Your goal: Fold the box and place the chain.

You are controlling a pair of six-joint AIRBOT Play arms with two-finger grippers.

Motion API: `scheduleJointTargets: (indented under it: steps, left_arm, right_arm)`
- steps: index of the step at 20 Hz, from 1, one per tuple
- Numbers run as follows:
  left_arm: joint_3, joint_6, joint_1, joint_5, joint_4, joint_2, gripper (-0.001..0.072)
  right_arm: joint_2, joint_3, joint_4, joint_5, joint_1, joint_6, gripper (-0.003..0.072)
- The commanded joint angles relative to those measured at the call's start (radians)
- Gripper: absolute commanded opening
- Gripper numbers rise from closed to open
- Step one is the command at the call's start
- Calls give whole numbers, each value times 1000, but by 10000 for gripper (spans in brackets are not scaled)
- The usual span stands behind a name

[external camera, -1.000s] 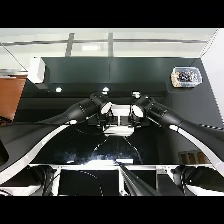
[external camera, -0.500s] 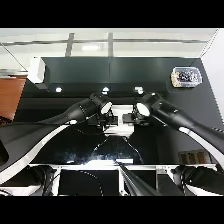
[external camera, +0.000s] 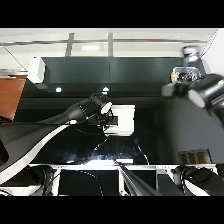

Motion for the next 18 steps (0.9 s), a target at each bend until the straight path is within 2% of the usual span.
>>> scheduleJointTargets:
  steps: [1, 2, 4, 7, 10, 12, 15, 16, 18]
  left_arm:
    - [0, 0, 1, 2, 0, 0, 27]
    - [0, 0, 1, 2, 0, 0, 27]
    - [0, 0, 1, 3, 1, 0, 27]
    - [0, 0, 1, 2, 1, 0, 27]
    - [0, 0, 1, 2, 0, 0, 27]
    - [0, 0, 1, 2, 0, 0, 27]
    - [0, 0, 1, 2, 0, 0, 27]
    - [0, 0, 1, 2, 0, 0, 27]
    - [0, 0, 1, 2, 0, 0, 27]
  right_arm:
    - [-80, -1, -95, -254, -284, 40, 533]
    - [-133, 7, -16, -332, -353, 42, 720]
    - [-283, 101, 202, -360, -465, 14, 720]
    - [-544, 364, 448, -274, -544, -132, 720]
    - [-746, 600, 482, -164, -563, -143, 720]
    - [-834, 698, 481, -128, -565, -161, 720]
    - [-898, 744, 464, -133, -570, -166, 720]
    - [-910, 745, 455, -134, -573, -166, 649]
    - [-929, 745, 454, -128, -577, -166, 624]
